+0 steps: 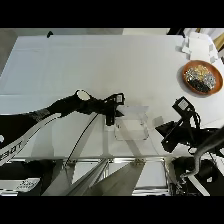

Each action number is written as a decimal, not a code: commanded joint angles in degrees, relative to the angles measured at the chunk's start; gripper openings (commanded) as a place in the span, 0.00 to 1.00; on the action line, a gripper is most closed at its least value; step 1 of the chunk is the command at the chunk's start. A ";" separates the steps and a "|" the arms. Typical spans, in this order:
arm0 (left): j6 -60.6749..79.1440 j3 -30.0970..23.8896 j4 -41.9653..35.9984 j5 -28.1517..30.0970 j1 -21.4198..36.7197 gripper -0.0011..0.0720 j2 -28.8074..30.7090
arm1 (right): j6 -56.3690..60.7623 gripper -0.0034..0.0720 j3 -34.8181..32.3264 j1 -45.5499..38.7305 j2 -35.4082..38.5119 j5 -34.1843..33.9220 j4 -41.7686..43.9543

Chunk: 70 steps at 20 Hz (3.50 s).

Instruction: Fold the box and place the chain.

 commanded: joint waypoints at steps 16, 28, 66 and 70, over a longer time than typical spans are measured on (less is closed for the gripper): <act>-0.02 -0.04 -0.07 -0.13 -0.04 0.03 0.02 | -36.04 0.13 -0.04 0.04 -13.20 3.65 0.02; -0.02 -0.04 -0.09 -0.13 -0.04 0.03 0.02 | -53.94 0.92 -7.63 0.24 -18.93 -12.04 5.05; -0.02 -0.04 -0.07 -0.13 -0.04 0.03 0.02 | -51.63 0.94 -16.94 8.55 -15.69 -30.67 3.50; -0.02 -0.04 -0.07 -0.13 -0.04 0.03 0.02 | -52.89 0.94 -16.90 8.55 -15.50 -31.19 3.45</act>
